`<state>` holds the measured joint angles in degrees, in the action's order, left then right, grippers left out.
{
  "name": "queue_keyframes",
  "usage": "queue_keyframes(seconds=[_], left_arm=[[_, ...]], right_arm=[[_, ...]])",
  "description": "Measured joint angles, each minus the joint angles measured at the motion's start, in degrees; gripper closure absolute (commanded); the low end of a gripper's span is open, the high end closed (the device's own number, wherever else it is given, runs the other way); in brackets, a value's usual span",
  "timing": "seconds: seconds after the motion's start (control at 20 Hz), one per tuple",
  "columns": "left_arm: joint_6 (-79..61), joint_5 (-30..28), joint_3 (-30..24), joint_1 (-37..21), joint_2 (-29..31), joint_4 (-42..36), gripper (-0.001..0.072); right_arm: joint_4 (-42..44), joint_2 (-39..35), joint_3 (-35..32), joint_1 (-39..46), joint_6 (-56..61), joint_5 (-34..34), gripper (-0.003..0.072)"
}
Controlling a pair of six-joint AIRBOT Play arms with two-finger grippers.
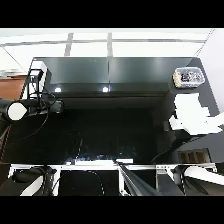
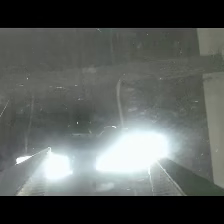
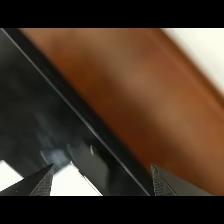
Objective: Fold the box and place the chain.
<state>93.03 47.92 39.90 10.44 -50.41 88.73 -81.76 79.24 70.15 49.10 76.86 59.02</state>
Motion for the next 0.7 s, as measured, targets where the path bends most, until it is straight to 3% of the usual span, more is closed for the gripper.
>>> queue_keyframes(seconds=[0.25, 0.3, 0.4, 0.45, 0.5, 0.55, 0.6, 0.65, 0.7], left_arm=[[0.2, 0.6, 0.2, 0.2, -0.5, 0.4, -0.0002], [0.2, 0.7, 0.2, 0.2, -0.6, 0.4, -0.0001], [0.3, 0.7, 0.2, 0.2, -0.6, 0.5, -0.0001], [0.3, 0.7, 0.2, 0.2, -0.6, 0.5, -0.0001], [0.3, 0.7, 0.2, 0.2, -0.6, 0.5, 0.0000], [0.3, 0.7, 0.2, 0.2, -0.6, 0.5, 0.0001], [0.3, 0.7, 0.2, 0.2, -0.6, 0.5, 0.0001], [0.3, 0.7, 0.2, 0.2, -0.6, 0.5, 0.0002], [0.3, 0.7, 0.2, 0.2, -0.6, 0.5, 0.0003]], right_arm=[[6.2, 6.3, 2.0, 3.8, -22.6, 8.6, -0.0029], [6.6, 7.3, 2.2, 3.5, -25.7, 9.2, 0.0061], [6.5, 8.9, 2.3, 2.7, -30.2, 9.9, 0.0099], [6.6, 9.7, 2.4, 2.1, -31.8, 10.3, 0.0208], [6.5, 10.3, 2.4, 1.8, -32.9, 10.4, 0.0241], [6.4, 10.8, 2.4, 1.6, -33.7, 10.7, 0.0499], [6.2, 11.2, 2.5, 1.4, -34.3, 10.8, 0.0553], [5.7, 11.4, 2.5, 1.3, -34.4, 11.0, 0.0559], [5.2, 11.6, 2.6, 1.2, -34.4, 11.5, 0.0677]])
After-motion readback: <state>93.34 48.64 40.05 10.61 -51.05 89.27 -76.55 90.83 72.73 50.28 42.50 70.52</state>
